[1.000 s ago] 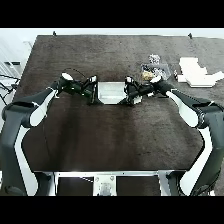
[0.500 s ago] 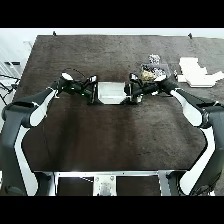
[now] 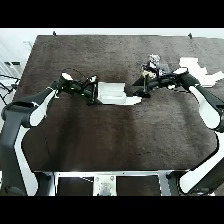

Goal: Fold the box and place the chain.

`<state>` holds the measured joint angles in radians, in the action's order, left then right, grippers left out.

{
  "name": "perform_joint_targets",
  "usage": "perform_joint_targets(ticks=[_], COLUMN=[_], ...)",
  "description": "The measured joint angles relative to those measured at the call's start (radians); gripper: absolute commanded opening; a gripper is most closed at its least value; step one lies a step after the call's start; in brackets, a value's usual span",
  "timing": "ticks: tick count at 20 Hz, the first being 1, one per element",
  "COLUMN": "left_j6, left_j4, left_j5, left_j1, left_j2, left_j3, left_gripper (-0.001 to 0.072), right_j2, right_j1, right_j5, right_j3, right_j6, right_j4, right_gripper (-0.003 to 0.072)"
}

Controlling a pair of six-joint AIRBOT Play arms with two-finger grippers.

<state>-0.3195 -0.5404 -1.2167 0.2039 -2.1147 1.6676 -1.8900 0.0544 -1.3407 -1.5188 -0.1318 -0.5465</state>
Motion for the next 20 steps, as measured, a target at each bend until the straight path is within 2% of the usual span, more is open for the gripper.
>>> perform_joint_targets(ticks=[1,4,7,15,20], left_j6=[0.0,0.0,0.0,0.001,0.002], left_j4=[0.0,0.001,0.002,0.002,0.002], left_j5=[0.0,0.001,0.002,0.004,0.004], left_j1=[0.0,0.0,0.0,0.0,0.0], left_j2=[0.0,0.0,0.0,0.0,0.0], left_j3=[0.0,0.0,0.0,0.0,0.0], left_gripper=[0.0423,0.0423,0.0423,0.0423,0.0423], right_j2=[0.006,0.012,0.013,0.013,-0.019], right_j1=[-0.006,-0.051,-0.113,-0.169,-0.158], right_j5=[-0.035,-0.111,-0.106,0.23,0.319], right_j3=[0.0,0.0,0.0,0.0,0.0], right_j6=[0.018,0.047,0.062,0.117,0.191], right_j4=[0.006,0.02,0.046,0.164,0.168], right_gripper=[0.0016,0.0014,0.0014,0.0014,0.0014])
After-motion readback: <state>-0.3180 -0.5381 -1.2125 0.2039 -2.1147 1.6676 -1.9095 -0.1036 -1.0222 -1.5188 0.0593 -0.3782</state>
